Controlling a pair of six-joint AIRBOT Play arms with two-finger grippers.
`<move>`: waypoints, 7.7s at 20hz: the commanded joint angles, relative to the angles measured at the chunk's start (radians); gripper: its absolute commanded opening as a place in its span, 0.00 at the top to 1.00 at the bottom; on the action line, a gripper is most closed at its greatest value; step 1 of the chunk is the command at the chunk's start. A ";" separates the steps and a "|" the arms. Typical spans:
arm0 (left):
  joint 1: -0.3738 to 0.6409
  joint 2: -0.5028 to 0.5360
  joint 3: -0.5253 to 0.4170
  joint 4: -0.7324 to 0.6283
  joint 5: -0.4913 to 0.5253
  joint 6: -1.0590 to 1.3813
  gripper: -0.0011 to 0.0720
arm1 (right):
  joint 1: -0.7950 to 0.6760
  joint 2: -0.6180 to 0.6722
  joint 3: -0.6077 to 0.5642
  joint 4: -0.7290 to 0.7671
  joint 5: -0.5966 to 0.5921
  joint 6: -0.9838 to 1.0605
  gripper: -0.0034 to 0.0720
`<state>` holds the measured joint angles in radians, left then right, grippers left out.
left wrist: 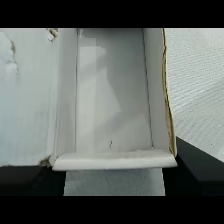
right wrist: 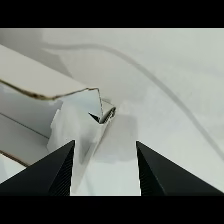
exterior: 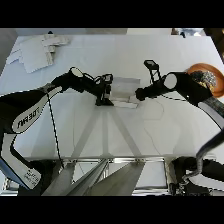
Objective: Fold the box and place the chain.
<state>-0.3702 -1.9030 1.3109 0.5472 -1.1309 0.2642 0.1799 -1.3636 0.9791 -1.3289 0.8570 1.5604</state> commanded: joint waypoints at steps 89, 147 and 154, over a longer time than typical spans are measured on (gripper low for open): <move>0.001 0.000 0.000 0.000 -0.002 0.000 0.45 | -0.835 -0.204 0.261 -0.393 -0.023 0.002 0.36; 0.001 0.000 0.000 0.000 -0.002 0.000 0.45 | 0.134 0.185 0.392 -0.341 0.468 0.003 0.94; 0.001 0.000 0.000 0.000 -0.002 0.000 0.45 | 0.234 0.112 0.377 -0.332 0.427 0.010 0.94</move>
<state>-0.3698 -1.9030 1.3109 0.5472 -1.1332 0.2642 0.3771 -1.2209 1.3617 -1.6665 1.3083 1.5635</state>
